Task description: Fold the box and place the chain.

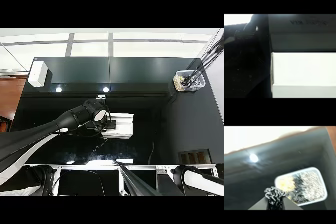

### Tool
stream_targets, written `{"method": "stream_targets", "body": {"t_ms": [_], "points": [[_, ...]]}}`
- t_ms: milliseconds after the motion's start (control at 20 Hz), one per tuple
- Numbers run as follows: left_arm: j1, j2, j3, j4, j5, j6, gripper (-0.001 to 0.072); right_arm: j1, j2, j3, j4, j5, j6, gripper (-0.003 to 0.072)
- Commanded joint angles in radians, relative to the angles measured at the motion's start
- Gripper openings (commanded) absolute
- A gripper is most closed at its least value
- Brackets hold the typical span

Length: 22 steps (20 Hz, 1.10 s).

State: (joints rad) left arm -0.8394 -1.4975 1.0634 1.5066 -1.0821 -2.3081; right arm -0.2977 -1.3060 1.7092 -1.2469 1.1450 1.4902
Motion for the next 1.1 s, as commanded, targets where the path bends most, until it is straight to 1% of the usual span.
{"method": "stream_targets", "body": {"t_ms": [0,200,300,400,550,700,850,950,1050], "points": [[0.0,0.0,0.0,0.0,0.005,0.0,0.0031,0.0,0.164,0.0,0.135,0.091,-0.08,0.0019],[0.0,0.0,0.0,0.0,0.005,0.0,0.0031,0.007,0.323,0.0,0.185,0.127,-0.082,0.0014],[0.0,0.0,0.0,0.0,0.005,0.0,0.0031,0.007,0.378,-0.002,0.239,0.197,-0.093,0.0013],[0.0,0.0,0.0,0.0,0.005,0.0,0.003,0.007,0.423,-0.04,0.315,0.253,-0.122,0.0014],[0.0,0.0,0.0,0.0,0.005,0.0,0.0031,0.007,0.48,-0.166,0.467,0.332,-0.184,0.0014],[0.0,0.0,0.0,0.0,0.005,0.0,0.003,0.036,0.497,-0.299,0.625,0.408,-0.257,0.0014],[0.0,0.0,0.0,0.0,0.005,0.0,0.003,0.159,0.497,-0.455,0.645,0.45,-0.265,0.0016],[0.0,0.0,0.0,0.0,0.005,0.0,0.0031,0.251,0.497,-0.579,0.644,0.418,-0.264,0.0016],[0.0,0.0,0.0,0.0,0.005,0.0,0.0031,0.336,0.497,-0.702,0.645,0.325,-0.264,0.0015]]}}
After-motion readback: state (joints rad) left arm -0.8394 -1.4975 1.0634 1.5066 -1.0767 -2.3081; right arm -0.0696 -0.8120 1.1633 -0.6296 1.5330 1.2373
